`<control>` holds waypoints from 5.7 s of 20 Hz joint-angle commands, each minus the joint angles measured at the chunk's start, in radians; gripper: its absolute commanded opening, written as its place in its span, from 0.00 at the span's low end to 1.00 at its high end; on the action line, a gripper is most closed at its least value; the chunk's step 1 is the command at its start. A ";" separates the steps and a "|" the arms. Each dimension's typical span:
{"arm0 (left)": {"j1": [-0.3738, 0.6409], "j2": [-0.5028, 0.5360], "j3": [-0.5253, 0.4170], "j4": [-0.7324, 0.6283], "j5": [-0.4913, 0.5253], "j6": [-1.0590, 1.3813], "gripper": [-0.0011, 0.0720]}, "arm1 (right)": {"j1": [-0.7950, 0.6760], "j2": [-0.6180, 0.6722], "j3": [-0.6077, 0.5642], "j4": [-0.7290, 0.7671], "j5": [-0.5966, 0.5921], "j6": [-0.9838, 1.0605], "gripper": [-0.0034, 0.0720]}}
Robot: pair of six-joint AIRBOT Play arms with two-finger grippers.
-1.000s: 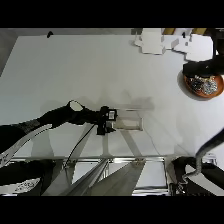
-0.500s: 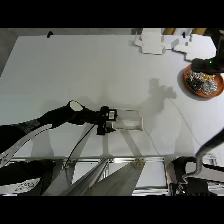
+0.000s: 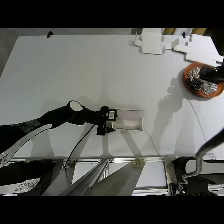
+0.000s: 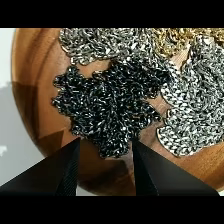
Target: Fold the box and place the chain.
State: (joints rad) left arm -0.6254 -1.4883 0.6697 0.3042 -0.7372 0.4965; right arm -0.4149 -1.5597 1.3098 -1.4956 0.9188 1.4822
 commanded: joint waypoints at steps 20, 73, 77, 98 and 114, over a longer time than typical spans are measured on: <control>0.000 0.000 0.000 0.000 0.000 0.000 0.39 | -0.009 -0.119 0.001 0.008 -0.010 -0.024 0.42; 0.000 0.000 0.000 0.000 0.000 0.000 0.39 | 0.018 0.352 0.001 0.143 0.254 -0.155 0.07; 0.000 0.000 0.000 0.000 0.000 0.000 0.39 | 0.109 0.444 0.000 0.143 0.309 -0.155 0.07; 0.000 0.000 0.000 0.000 0.000 0.000 0.39 | 0.603 0.785 -0.019 0.260 0.557 -0.114 0.07; 0.000 0.000 0.000 0.000 0.000 0.000 0.39 | 0.961 0.841 -0.130 0.266 0.509 -0.012 0.07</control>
State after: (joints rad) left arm -0.6254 -1.4883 0.6697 0.3042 -0.7376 0.4969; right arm 0.4812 -0.7200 1.2282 -1.2316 1.4727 1.4517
